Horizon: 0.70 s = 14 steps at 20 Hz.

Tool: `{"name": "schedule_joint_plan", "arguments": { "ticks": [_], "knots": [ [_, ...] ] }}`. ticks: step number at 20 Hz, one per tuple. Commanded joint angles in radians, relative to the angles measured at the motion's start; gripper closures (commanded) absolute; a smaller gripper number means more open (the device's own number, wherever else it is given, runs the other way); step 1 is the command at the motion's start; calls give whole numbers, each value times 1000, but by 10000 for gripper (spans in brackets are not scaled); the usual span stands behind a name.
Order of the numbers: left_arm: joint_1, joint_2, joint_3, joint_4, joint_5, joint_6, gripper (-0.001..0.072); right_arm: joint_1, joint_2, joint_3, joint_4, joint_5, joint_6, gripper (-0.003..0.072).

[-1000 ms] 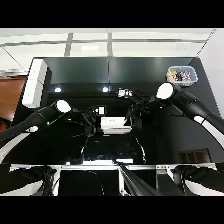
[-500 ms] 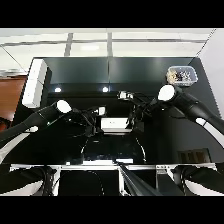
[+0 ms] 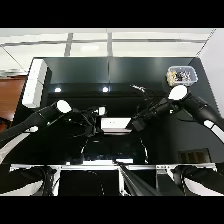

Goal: Fold the box and place the chain.

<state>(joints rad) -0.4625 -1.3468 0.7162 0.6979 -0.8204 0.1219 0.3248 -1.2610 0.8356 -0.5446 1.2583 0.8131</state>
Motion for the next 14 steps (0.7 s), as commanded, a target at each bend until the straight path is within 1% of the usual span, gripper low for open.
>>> {"name": "schedule_joint_plan", "arguments": {
  "ticks": [1, 3, 6, 11, 14],
  "knots": [
    [-1, -1, 0, 0, 2, 2, 342, 0, -53, -58, 249, -81, 36, 672],
    [-1, -1, 0, 0, 2, 2, 341, 22, -88, -59, 241, -133, 45, 672],
    [-1, -1, 0, 0, 1, 2, 341, 53, -112, -59, 162, -215, 95, 672],
    [-1, -1, 0, 0, 2, 3, 342, 63, -128, -60, 6, -259, 190, 672],
    [-1, -1, 0, 0, 2, 3, 341, 63, -128, -60, -10, -272, 197, 672]
  ]
}}
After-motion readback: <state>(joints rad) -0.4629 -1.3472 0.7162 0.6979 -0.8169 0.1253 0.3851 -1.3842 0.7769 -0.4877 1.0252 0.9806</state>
